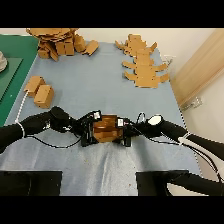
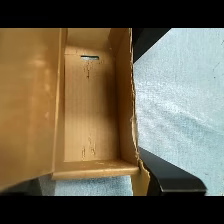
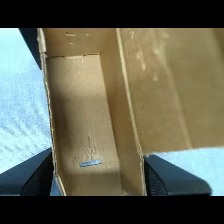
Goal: Fold the box.
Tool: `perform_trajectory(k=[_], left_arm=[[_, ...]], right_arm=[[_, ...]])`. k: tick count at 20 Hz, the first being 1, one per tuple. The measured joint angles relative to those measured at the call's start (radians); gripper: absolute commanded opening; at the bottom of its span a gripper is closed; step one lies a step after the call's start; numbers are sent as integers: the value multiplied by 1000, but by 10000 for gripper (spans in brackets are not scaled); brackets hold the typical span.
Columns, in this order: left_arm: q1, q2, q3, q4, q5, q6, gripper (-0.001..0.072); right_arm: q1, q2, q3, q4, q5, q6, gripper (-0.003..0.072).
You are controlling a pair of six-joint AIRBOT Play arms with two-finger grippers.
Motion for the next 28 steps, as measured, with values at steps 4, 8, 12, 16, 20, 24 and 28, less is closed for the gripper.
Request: perform_trajectory(k=[4, 8, 12, 16, 20, 24, 28], left_arm=[[0, 0, 0, -1, 1, -1, 335], [0, 0, 0, 2, -2, 2, 335], [0, 0, 0, 1, -2, 2, 335], [0, 0, 0, 0, -1, 1, 334], [0, 0, 0, 0, 0, 1, 335], [0, 0, 0, 0, 0, 1, 335], [0, 0, 0, 0, 0, 0, 335]], right_arm=[[-12, 22, 4, -45, -7, 21, 720], [-17, 90, 5, -203, 58, 96, 720], [-18, 166, 5, -375, 193, 230, 719], [-18, 259, 16, -436, 309, 391, 714], [-18, 395, 100, -434, 370, 543, 712], [-18, 545, 162, -321, 411, 742, 612], [-16, 626, 171, -192, 425, 997, 211]])
